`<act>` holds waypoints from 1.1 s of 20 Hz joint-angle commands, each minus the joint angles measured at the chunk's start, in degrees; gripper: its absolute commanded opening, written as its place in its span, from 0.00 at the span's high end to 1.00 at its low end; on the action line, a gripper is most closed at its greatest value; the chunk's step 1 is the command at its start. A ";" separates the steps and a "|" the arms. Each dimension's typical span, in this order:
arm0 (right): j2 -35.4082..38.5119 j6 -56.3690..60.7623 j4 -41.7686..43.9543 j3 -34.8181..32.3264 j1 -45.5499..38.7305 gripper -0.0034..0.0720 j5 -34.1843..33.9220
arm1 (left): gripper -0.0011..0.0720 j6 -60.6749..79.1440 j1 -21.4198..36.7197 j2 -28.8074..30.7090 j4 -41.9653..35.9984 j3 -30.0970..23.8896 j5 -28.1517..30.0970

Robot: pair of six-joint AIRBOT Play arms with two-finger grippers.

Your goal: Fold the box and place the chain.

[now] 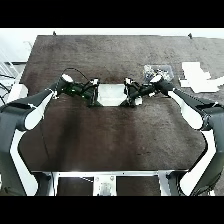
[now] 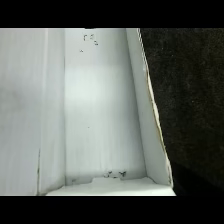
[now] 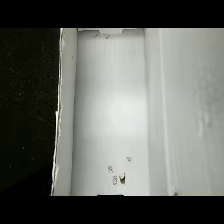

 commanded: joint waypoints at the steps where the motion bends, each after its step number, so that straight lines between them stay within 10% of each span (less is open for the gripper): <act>1: -0.04 0.00 0.02 -0.02 0.04 0.29 -0.02 | 0.09 0.02 0.02 0.02 -0.31 0.07 0.07; 17: -0.04 0.04 0.02 -0.09 0.07 0.29 0.02 | 0.09 0.00 0.02 0.02 -0.42 0.07 0.00; 20: 0.07 0.07 -0.02 0.04 -0.04 0.00 0.04 | 0.09 0.00 0.02 0.02 -0.42 0.07 -0.02; 22: 0.48 0.26 -1.20 0.00 -0.37 0.00 0.61 | 0.09 0.00 0.02 0.02 -0.42 0.07 -0.02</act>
